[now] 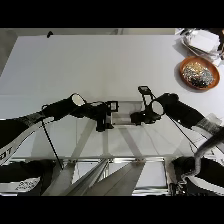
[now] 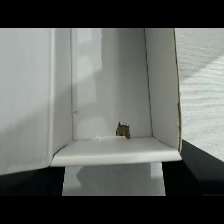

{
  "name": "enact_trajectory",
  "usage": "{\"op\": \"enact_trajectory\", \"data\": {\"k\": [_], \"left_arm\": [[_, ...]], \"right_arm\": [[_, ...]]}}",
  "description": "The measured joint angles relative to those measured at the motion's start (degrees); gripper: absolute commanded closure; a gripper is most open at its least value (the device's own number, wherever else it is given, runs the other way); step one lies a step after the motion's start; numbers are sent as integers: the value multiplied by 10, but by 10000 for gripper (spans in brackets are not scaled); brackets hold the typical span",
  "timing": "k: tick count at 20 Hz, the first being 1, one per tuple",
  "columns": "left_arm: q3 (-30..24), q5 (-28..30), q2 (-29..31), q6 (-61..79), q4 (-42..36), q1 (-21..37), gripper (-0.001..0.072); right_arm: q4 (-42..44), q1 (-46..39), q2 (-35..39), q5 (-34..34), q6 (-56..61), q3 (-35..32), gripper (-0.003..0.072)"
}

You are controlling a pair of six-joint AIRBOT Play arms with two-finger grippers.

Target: Fold the box and place the chain.

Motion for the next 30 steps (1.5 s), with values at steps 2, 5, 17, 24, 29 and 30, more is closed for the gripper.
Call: {"op": "enact_trajectory", "data": {"k": [2,5,17,24,29,30], "left_arm": [[0,0,0,0,0,0,438],[0,0,0,0,0,0,438],[0,0,0,-3,-2,0,438],[0,0,0,3,2,0,438],[0,-1,0,-1,0,0,438],[0,-1,0,-1,0,0,438]], "right_arm": [[-5,5,-6,-3,4,4,376],[-9,10,-10,-9,13,8,397],[-39,19,-20,-13,38,10,670],[-49,32,-38,-4,33,10,523],[-46,35,-42,-1,39,10,670],[-47,35,-42,0,38,10,670]]}}
